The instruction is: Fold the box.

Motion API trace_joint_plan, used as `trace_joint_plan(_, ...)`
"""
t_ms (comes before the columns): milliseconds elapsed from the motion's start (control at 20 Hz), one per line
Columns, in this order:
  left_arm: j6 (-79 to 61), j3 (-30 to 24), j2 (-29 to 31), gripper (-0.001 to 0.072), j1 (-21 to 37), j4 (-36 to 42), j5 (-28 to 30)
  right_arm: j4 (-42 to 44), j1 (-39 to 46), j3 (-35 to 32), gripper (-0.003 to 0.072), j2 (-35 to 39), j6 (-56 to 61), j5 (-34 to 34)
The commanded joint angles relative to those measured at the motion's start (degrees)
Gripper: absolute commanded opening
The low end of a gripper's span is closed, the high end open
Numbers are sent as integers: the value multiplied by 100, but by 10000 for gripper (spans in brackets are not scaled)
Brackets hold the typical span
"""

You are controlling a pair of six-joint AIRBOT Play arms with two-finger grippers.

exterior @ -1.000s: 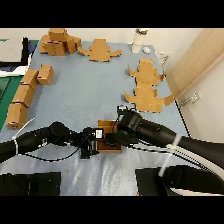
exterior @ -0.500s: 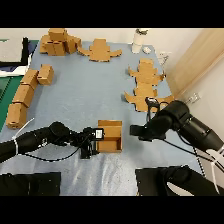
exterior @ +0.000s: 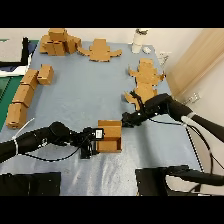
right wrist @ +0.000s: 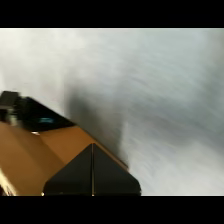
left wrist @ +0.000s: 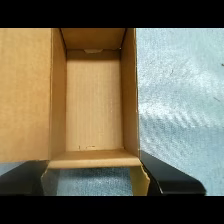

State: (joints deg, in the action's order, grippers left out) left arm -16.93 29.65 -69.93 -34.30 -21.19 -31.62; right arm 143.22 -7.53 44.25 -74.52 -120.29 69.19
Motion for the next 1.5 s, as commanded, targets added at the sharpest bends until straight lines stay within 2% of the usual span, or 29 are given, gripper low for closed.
trace_joint_plan(0, -2, 4, 0, 449, 2, -2, 7, 756, -251, 483, 5, -433, -1604, 791)
trace_joint_plan(250, -2, 4, 0, 449, 0, -2, 0, 151, -935, -13, 5, 173, -1561, 664)
trace_joint_plan(350, -2, 4, 0, 449, 0, -2, 0, -247, -1316, -374, 5, 728, -1482, 48)
trace_joint_plan(500, -2, 4, 0, 449, 0, -2, 0, -1386, -2035, -787, 5, 1838, -761, -1150)
trace_joint_plan(600, -2, 4, 0, 449, 0, 0, 0, -2264, -2662, -953, 5, 2557, -57, -1665)
trace_joint_plan(750, -2, 4, 0, 449, 0, -2, 0, -3851, -3696, -1143, 5, 3123, 1088, -1965)
trace_joint_plan(950, -2, 4, 0, 449, 0, -2, 0, -6590, -5372, -1316, 4, 3239, 2968, -2334)
trace_joint_plan(1100, -2, 4, 0, 449, 0, 0, 0, -8605, -6461, -1377, 4, 3246, 4542, -2232)
trace_joint_plan(1250, -2, 4, 0, 449, 0, -2, 2, -8710, -6891, -1386, 7, 3244, 4629, -2218)
trace_joint_plan(1300, -2, 4, 0, 449, 0, -2, 0, -8666, -6983, -1386, 33, 3244, 4592, -2216)
trace_joint_plan(1400, -2, 4, 0, 449, 0, -2, 0, -8544, -7044, -1386, 176, 3239, 4382, -2225)
trace_joint_plan(1450, -2, 4, 0, 449, 0, -2, 0, -8470, -7044, -1386, 176, 3224, 4256, -2218)
